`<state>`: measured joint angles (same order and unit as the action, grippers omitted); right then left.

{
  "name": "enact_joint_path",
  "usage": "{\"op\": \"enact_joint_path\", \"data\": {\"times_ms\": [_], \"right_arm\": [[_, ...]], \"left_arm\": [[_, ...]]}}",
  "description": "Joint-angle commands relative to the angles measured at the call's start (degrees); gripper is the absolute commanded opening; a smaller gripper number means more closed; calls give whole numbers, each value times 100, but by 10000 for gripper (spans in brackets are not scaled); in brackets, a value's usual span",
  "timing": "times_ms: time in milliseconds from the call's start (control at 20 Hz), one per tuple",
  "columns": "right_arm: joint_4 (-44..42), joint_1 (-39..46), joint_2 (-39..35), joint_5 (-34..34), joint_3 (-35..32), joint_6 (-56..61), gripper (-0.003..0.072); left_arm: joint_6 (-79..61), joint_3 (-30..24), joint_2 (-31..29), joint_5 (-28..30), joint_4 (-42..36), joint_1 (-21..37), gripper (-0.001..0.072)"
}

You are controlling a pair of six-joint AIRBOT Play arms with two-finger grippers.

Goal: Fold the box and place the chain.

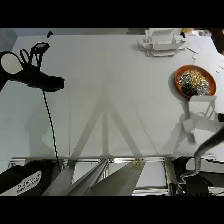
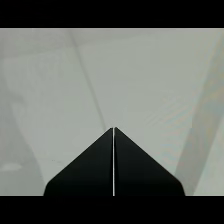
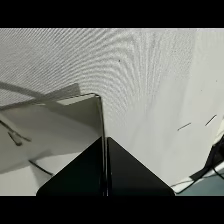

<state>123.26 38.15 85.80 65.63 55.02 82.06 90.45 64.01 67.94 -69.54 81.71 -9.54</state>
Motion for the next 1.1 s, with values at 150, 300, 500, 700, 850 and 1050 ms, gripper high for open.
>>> {"op": "enact_joint_path", "data": {"times_ms": [150,300,500,700,850,1050], "right_arm": [[-175,-549,-535,203,7,-273,16],[-1038,-1093,-1338,704,7,-595,16],[-3058,-1768,-2487,1248,2,-758,16],[-4806,-2859,-3558,1176,-55,-568,16],[-5110,-4094,-4306,691,-455,201,16],[-5108,-5980,-4896,-461,-1486,1556,16]], "left_arm": [[-2,4,-4,0,0,4,10],[-2,4,-4,0,0,4,10],[-2,4,-4,0,0,4,10],[-2,4,-4,2,0,4,10],[-2,4,-4,0,0,4,10],[-2,4,-4,0,0,4,10]]}}
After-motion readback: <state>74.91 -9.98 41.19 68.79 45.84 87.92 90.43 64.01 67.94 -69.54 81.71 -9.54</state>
